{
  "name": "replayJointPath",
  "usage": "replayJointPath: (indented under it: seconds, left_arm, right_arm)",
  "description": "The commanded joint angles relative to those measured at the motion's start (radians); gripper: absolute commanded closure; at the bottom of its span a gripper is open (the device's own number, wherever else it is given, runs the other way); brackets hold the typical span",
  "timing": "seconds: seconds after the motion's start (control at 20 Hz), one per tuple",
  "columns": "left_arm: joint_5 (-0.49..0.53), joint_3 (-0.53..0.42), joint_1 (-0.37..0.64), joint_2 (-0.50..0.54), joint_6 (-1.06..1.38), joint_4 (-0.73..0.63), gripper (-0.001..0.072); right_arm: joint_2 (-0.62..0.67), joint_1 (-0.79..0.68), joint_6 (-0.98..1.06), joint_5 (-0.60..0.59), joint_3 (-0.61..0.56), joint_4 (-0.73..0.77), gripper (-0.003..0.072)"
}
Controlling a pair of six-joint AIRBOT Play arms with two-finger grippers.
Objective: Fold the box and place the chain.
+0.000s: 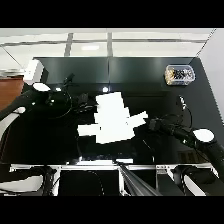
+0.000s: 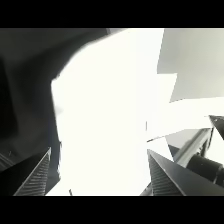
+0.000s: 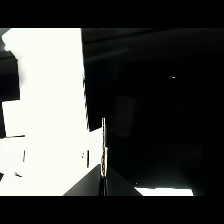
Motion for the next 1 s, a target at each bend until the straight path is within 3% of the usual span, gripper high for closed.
replayJointPath:
  seconds: [0.0,0.25,0.4,0.7,0.8,0.85,0.9,0.95]
  left_arm:
    - [-0.041,0.088,-0.025,-0.11,-0.071,0.043,-0.0004]
    - [-0.11,0.151,-0.061,-0.195,-0.043,0.023,-0.0004]
    - [-0.264,0.193,-0.075,-0.246,0.153,-0.082,-0.0004]
    - [-0.439,0.329,-0.09,-0.352,0.193,0.005,0.0023]
    - [-0.463,0.374,-0.106,-0.375,0.192,0.079,0.0111]
    - [-0.47,0.395,-0.117,-0.38,0.193,0.123,0.0117]
    - [-0.485,0.417,-0.132,-0.386,0.198,0.166,0.021]
    - [-0.506,0.435,-0.144,-0.393,0.198,0.192,0.0235]
  right_arm:
    - [0.001,0.01,0.0,-0.01,-0.001,-0.003,0.0672]
    - [0.001,0.01,0.0,-0.009,-0.001,-0.003,0.0672]
    - [0.001,0.01,0.0,-0.008,-0.001,-0.003,0.0672]
    - [0.001,0.01,0.0,-0.008,-0.001,-0.003,0.0672]
    - [0.001,0.01,0.0,-0.008,-0.001,-0.003,0.0671]
    - [0.001,0.01,0.0,-0.008,-0.001,-0.003,0.0672]
    - [0.001,0.01,0.0,-0.008,-0.001,-0.003,0.0672]
    - [0.001,0.01,0.0,-0.008,-0.001,-0.003,0.0672]
